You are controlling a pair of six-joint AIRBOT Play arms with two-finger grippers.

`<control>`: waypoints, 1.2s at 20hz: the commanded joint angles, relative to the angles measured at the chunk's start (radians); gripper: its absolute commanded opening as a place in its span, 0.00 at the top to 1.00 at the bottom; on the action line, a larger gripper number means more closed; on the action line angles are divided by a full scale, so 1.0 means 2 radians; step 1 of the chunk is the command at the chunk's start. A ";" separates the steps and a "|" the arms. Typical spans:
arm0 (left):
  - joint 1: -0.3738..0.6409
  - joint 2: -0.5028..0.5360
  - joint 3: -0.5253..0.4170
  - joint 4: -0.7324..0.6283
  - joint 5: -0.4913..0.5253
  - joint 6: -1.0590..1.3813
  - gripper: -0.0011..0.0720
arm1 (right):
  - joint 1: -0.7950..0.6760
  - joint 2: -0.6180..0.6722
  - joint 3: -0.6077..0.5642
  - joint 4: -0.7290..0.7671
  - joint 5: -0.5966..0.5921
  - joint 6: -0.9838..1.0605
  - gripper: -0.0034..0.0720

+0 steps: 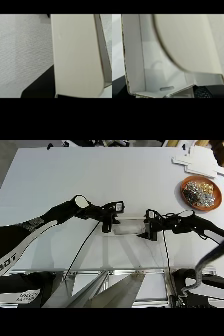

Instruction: Fold the box and place the chain.

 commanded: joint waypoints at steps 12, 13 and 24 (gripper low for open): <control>0.000 0.000 0.000 0.000 0.000 0.000 0.97 | 0.000 -0.004 0.003 -0.007 0.005 0.001 0.44; 0.000 0.000 0.000 0.000 0.000 0.000 0.97 | 0.000 -0.004 0.003 -0.009 0.006 0.001 0.48; 0.000 0.000 0.000 0.000 0.000 0.000 0.97 | 0.000 -0.004 0.003 -0.030 0.010 0.002 0.55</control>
